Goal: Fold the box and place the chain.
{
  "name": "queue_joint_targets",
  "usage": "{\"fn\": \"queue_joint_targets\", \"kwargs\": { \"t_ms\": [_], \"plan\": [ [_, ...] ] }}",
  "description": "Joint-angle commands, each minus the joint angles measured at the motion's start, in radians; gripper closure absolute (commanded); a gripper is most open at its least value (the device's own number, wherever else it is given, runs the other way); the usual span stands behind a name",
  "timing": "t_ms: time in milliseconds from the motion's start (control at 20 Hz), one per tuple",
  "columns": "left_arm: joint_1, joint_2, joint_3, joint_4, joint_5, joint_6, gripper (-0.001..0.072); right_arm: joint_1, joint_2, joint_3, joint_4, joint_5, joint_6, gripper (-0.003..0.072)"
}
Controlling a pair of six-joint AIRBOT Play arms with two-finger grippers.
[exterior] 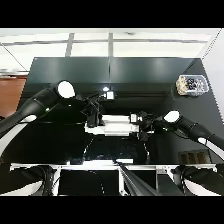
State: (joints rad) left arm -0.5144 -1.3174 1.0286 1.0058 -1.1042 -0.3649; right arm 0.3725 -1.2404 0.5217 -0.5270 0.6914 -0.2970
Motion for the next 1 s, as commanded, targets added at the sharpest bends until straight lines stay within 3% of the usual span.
{"fn": "queue_joint_targets", "kwargs": {
  "t_ms": [0,50,100,150,200,250,350,550,700,800,950],
  "plan": [
    [0.008,0.100,0.008,0.269,-0.075,-0.305,0.0254,0.000,-0.001,-0.001,0.001,0.000,0.006,0.0225],
    [0.014,0.120,0.008,0.324,-0.105,-0.397,0.0332,0.000,-0.001,-0.001,0.001,0.000,0.006,0.0225],
    [0.026,0.132,0.008,0.348,-0.146,-0.489,0.0475,0.000,-0.001,-0.001,0.001,0.000,0.006,0.0226],
    [0.040,0.137,0.007,0.337,-0.194,-0.544,0.0685,0.000,-0.001,-0.001,0.001,0.000,0.006,0.0301],
    [0.050,0.143,-0.005,0.287,-0.217,-0.583,0.0688,0.000,-0.001,-0.001,0.001,0.001,0.005,0.0438],
    [0.049,0.159,-0.034,0.216,-0.187,-0.595,0.0689,0.000,-0.001,-0.001,0.000,0.002,0.005,0.0498],
    [0.027,0.190,-0.126,0.020,-0.051,-0.595,0.0688,0.000,-0.001,-0.001,0.000,0.002,0.005,0.0499],
    [-0.011,0.154,-0.317,-0.380,-0.009,-0.502,0.0687,0.000,-0.001,-0.001,0.000,0.002,0.007,0.0500],
    [-0.041,0.156,-0.407,-0.623,0.131,-0.281,0.0688,0.000,-0.001,-0.001,0.000,0.001,0.013,0.0500],
    [-0.040,0.156,-0.420,-0.809,0.256,-0.099,0.0687,0.000,-0.001,-0.001,0.000,0.002,0.014,0.0499],
    [-0.040,0.154,-0.419,-0.973,0.554,0.072,0.0687,0.000,-0.001,-0.001,0.000,0.002,0.016,0.0499]
  ]
}}
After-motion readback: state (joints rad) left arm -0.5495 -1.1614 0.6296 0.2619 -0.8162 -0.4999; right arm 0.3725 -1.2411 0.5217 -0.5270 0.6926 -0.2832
